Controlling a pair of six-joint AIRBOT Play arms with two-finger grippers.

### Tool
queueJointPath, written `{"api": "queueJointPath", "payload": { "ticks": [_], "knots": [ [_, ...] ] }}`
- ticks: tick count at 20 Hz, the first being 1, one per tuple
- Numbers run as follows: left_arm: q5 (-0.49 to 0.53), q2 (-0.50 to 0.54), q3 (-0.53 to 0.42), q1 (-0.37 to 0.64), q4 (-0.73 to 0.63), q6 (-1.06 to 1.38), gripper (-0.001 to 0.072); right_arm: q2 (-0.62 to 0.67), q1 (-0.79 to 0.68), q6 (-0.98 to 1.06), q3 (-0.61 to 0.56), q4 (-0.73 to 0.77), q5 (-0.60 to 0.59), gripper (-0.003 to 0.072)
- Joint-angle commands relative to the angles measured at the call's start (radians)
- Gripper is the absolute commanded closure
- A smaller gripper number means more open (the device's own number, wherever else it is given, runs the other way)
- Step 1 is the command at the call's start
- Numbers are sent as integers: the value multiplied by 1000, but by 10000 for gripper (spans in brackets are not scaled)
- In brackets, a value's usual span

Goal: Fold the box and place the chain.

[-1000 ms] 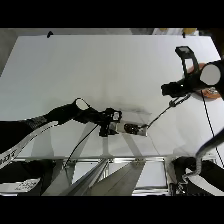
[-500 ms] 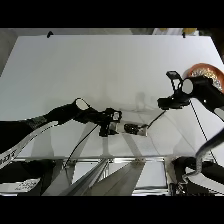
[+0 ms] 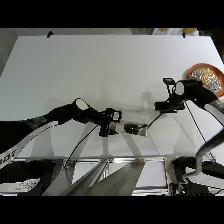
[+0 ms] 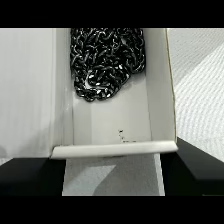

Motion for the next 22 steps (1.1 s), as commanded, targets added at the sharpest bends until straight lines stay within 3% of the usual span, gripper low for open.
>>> {"api": "queueJointPath", "payload": {
  "ticks": [1,5,9,15,22],
  "knots": [
    [0,0,0,0,0,0,456,-11,-1,3,-1,13,10,668],
    [0,0,0,0,0,0,456,72,8,-49,-1,-2,31,670],
    [0,0,0,0,0,0,456,276,68,-61,-1,0,47,670],
    [0,0,0,0,0,0,456,579,227,-43,-1,42,160,669],
    [0,0,0,0,0,0,456,807,417,89,-1,137,191,669]
  ]
}}
